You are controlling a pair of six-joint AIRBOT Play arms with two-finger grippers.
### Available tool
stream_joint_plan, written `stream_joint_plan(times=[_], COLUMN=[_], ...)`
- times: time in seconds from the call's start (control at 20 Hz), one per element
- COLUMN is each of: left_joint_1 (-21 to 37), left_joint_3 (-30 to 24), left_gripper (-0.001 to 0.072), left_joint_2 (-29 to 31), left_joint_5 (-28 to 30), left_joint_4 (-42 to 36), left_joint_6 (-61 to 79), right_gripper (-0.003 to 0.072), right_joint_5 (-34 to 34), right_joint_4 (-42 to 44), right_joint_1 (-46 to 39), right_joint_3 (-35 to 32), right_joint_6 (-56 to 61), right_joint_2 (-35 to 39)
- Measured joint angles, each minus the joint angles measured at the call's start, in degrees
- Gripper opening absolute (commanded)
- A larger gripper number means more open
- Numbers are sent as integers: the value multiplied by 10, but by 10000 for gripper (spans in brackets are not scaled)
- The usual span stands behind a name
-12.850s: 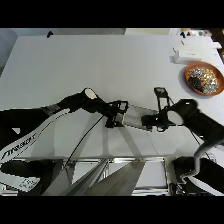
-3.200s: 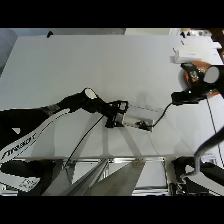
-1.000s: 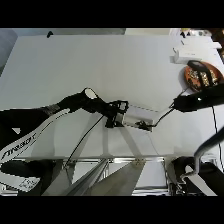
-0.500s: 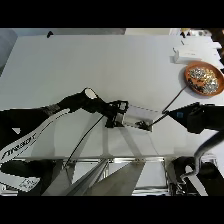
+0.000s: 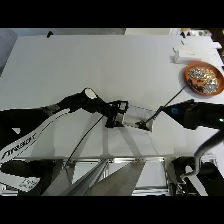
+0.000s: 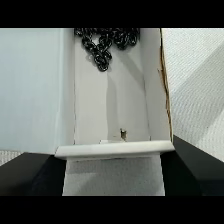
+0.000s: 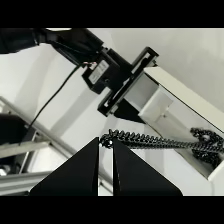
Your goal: Fold the box and place the chain.
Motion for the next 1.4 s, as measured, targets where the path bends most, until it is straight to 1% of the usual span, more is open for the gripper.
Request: stream_joint_plan(times=[0.15,0.25,0.35,0.4,0.45,0.65,0.7,0.75,0.8,0.85,1.0,1.15,1.3,1.4], left_joint_1=[0,0,0,0,0,0,0,0,0,0,0,0,0,0], left_joint_3=[0,0,0,0,0,0,0,0,0,0,0,0,0,0], left_gripper=[209,209,209,209,209,209,209,209,209,209,209,209,209,209], left_joint_2=[0,0,0,0,0,0,0,0,0,0,0,0,0,0], left_joint_5=[0,0,0,0,0,0,0,0,0,0,0,0,0,0], left_joint_4=[0,0,0,0,0,0,0,0,0,0,0,0,0,0], left_joint_6=[0,0,0,0,0,0,0,0,0,0,0,0,0,0], right_gripper=[20,20,23,30,69,69,91,183,241,241,241,240,240,240], right_joint_5=[-33,-60,-86,-99,-110,-157,-165,-171,-175,-176,-165,-132,-105,-99], right_joint_4=[0,-3,-25,-41,-58,-114,-122,-128,-132,-134,-139,-148,-188,-232], right_joint_1=[17,46,83,101,118,167,174,180,184,186,191,192,192,181], right_joint_3=[-54,-89,-113,-120,-125,-135,-136,-137,-137,-136,-118,-69,-5,32], right_joint_6=[-15,-28,-31,-30,-24,9,16,19,23,25,31,32,34,41], right_joint_2=[-21,-43,-71,-85,-101,-152,-161,-167,-172,-175,-179,-180,-181,-181])
